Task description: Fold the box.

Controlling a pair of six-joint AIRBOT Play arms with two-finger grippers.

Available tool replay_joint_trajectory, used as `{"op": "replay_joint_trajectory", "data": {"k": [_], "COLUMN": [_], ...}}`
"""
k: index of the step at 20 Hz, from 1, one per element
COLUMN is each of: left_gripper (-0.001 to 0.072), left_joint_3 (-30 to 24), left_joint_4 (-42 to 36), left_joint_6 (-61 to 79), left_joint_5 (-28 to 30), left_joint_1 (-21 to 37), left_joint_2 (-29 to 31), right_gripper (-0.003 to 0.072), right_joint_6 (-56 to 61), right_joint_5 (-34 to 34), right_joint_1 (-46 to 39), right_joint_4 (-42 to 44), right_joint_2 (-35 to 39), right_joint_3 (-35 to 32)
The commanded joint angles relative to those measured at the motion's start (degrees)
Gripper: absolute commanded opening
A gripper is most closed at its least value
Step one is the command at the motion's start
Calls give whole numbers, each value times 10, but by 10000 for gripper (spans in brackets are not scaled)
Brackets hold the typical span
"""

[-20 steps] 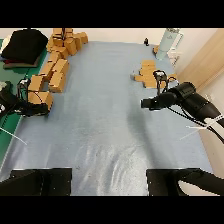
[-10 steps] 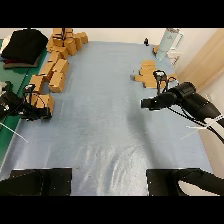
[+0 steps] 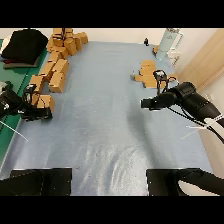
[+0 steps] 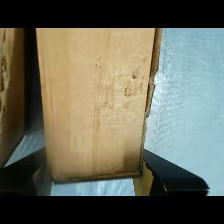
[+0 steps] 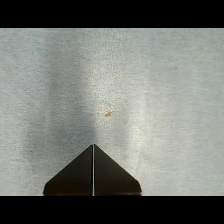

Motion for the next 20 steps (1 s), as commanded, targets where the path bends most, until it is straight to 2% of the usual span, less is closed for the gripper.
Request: {"op": "replay_joint_trajectory", "data": {"k": [1, 10, 11, 12, 13, 14, 17, 20], "left_gripper": [699, 696, 675, 451, 98, 13, 9, 8], "left_joint_3": [46, 229, 246, 262, 277, 289, 296, 285], "left_joint_4": [12, 16, 15, 15, 14, 12, -51, -53], "left_joint_6": [-3, -35, -35, -35, -39, -53, -61, -59], "left_joint_5": [-89, -277, -291, -304, -315, -316, -279, -168], "left_joint_1": [0, 0, 0, 0, 0, 0, -14, -104], "left_joint_2": [3, 3, 3, 3, 3, 3, 9, 35], "right_gripper": [6, 6, 6, 6, 6, 6, 6, 6], "right_joint_6": [0, 0, 0, 0, 0, 0, 0, 0], "right_joint_5": [1, 10, 11, 11, 11, 11, 15, 13], "right_joint_1": [0, 0, 0, 0, 0, 0, 0, 0], "right_joint_4": [0, 0, 0, 0, 0, 0, 1, 24], "right_joint_2": [0, 0, 0, 0, -1, -3, -16, -34], "right_joint_3": [0, 0, 0, 0, 0, 0, 1, 10]}}
